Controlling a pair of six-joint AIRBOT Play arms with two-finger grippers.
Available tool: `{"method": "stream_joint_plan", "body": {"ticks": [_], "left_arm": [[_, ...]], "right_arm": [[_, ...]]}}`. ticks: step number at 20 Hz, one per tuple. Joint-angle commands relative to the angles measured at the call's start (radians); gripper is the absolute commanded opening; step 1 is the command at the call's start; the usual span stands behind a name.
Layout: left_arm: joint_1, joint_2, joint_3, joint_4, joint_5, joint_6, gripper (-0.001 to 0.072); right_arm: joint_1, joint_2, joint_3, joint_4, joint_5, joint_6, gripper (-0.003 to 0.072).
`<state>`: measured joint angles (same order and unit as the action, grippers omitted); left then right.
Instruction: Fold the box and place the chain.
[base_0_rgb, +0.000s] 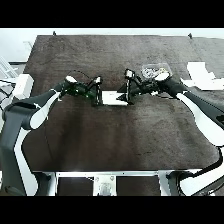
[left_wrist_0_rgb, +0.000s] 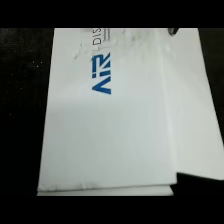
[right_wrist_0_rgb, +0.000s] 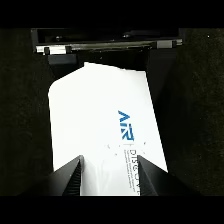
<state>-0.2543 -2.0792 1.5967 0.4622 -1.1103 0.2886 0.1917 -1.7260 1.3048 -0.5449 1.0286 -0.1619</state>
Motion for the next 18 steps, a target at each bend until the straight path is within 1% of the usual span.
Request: {"method": "stream_joint_plan", "body": {"ticks": [1, 5, 9, 13, 14, 15, 18], "left_arm": [[-0.001, 0.0, 0.0, 0.0, 0.0, 0.0, 0.0455], [-0.001, 0.0, 0.0, 0.0, 0.0, 0.0, 0.0455], [-0.001, 0.0, 0.0, 0.0, 0.0, 0.0, 0.0455], [-0.001, 0.0, 0.0, 0.0, 0.0, 0.0, 0.0455], [-0.001, 0.0, 0.0, 0.0, 0.0, 0.0, 0.0455], [-0.001, 0.0, 0.0, 0.0, 0.0, 0.0, 0.0454], [-0.001, 0.0, 0.0, 0.0, 0.0, 0.0, 0.0455]], "right_arm": [[0.0, -0.001, -0.012, 0.003, -0.021, -0.031, 0.0406], [0.0, 0.0, -0.011, 0.019, -0.063, -0.034, 0.0406], [0.0, 0.002, 0.009, 0.1, -0.064, -0.06, 0.0406], [0.0, 0.002, 0.048, 0.1, -0.06, -0.06, 0.0405], [0.0, 0.002, 0.052, 0.1, -0.06, -0.06, 0.0362], [0.0, 0.001, 0.052, 0.097, -0.061, -0.064, 0.0344], [0.0, 0.0, 0.051, 0.061, -0.061, -0.068, 0.0344]]}}
